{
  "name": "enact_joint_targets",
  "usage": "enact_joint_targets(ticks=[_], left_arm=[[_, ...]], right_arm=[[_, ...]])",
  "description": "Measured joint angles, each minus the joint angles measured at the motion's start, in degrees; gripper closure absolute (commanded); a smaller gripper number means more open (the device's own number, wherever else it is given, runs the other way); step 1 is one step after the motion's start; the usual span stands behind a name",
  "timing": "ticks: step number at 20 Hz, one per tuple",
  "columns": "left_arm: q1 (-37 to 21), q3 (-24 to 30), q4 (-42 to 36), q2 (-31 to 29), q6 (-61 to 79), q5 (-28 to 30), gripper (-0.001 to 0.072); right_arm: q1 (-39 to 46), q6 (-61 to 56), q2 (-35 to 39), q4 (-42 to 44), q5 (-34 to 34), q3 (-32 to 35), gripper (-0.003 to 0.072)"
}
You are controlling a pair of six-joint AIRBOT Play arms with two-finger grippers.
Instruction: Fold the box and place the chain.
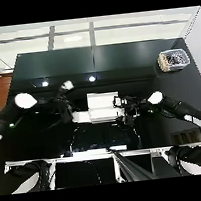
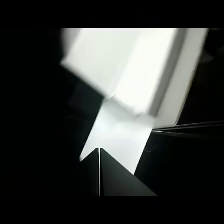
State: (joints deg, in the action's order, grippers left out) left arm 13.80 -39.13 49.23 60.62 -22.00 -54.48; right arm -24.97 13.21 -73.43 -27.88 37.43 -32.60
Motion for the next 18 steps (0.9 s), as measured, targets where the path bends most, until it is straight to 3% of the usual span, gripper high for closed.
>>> enact_joint_targets(ticks=[6, 9, 13, 18], left_arm=[[-18.6, 1.0, 4.0, -0.7, -29.7, -7.5, 0.0682], [-22.9, 2.7, 2.3, 3.1, -38.7, -12.1, 0.0685], [-20.8, 4.1, -0.4, 10.6, -43.1, -14.3, 0.0685], [-12.6, 4.5, -5.3, 17.0, -44.4, -10.8, 0.0684]], right_arm=[[0.0, 0.0, 0.0, 0.0, 0.0, 0.0, 0.0262], [0.0, 0.0, 0.0, 0.0, 0.0, 0.0, 0.0262], [0.0, 0.0, 0.0, 0.0, 0.0, 0.0, 0.0263], [0.0, 0.0, 0.0, 0.0, 0.0, 0.0, 0.0262]])
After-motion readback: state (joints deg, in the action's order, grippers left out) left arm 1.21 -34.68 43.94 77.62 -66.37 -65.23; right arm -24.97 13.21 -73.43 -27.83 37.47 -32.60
